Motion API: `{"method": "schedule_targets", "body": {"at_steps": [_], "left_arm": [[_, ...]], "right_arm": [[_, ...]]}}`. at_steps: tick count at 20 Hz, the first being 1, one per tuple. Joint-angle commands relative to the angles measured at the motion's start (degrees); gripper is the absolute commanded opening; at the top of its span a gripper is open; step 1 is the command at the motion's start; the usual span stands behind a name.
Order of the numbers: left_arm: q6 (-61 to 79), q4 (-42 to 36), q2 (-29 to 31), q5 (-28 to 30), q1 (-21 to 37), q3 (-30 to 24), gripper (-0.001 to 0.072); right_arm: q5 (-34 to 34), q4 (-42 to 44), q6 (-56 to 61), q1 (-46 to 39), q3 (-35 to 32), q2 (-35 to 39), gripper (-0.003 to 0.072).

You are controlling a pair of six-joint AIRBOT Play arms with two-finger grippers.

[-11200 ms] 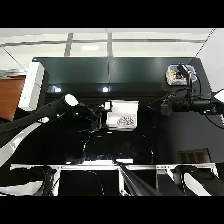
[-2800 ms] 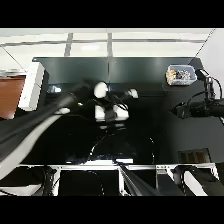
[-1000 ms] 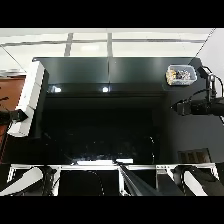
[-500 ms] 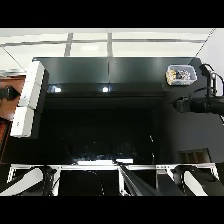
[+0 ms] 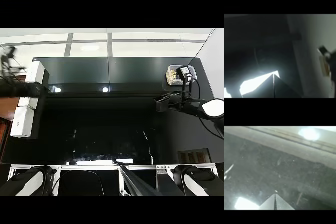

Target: Fold the box and place the chain.

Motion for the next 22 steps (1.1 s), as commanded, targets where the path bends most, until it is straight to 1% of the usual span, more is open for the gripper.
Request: {"method": "schedule_targets", "body": {"at_steps": [1, 3, 5, 22], "left_arm": [[0.35, 2.64, 10.34, 13.51, -8.98, -12.72, 0.0028], [0.35, 3.15, 13.79, 17.59, -9.64, -15.72, 0.0029], [0.35, 3.28, 14.75, 17.38, -9.31, -15.93, 0.003], [0.33, 3.1, 14.34, 17.4, -9.42, -15.93, 0.003]], "right_arm": [[-3.17, -1.11, -0.42, 1.36, -1.01, -0.26, 0.0025], [-3.17, -1.09, -0.42, 1.36, -1.03, -0.26, 0.0025], [-3.17, -1.09, -0.44, 1.36, -1.03, -0.26, 0.0025], [-3.17, -1.09, -0.44, 1.36, -1.03, -0.26, 0.0025]]}}
